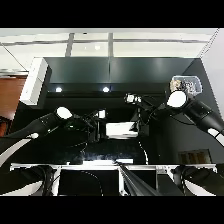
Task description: Fold the box and place the chain.
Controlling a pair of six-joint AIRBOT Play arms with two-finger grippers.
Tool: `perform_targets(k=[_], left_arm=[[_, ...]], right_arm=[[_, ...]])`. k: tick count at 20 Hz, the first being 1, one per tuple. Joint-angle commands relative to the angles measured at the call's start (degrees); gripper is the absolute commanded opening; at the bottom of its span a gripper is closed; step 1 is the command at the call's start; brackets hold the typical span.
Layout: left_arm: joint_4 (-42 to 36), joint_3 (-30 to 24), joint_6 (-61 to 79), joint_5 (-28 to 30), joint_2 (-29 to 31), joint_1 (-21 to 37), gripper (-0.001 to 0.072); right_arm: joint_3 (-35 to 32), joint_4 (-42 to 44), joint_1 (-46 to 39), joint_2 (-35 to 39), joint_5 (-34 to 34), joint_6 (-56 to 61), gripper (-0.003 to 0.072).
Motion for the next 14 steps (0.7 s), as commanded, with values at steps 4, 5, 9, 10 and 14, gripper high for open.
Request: perform_targets(k=[4,5,9,10,14], left_arm=[[0.0,0.0,0.0,0.0,0.0,0.0,0.0398],[0.0,0.0,0.0,0.0,0.0,0.0,0.0399],[0.0,0.0,0.0,0.0,0.0,0.0,0.0399],[0.0,0.0,0.0,0.0,0.0,0.0,0.0398],[0.0,0.0,0.0,0.0,0.0,0.0,0.0398]], right_arm=[[-2.3,0.4,0.0,0.0,-1.6,1.1,0.0432],[-2.3,0.4,0.0,0.0,-2.2,1.1,0.0431],[-2.3,0.4,0.0,0.0,-3.6,1.1,0.0432],[-2.3,0.4,0.0,0.0,-3.7,1.1,0.0432],[-2.3,0.5,0.0,0.6,-4.0,1.1,0.0432]])
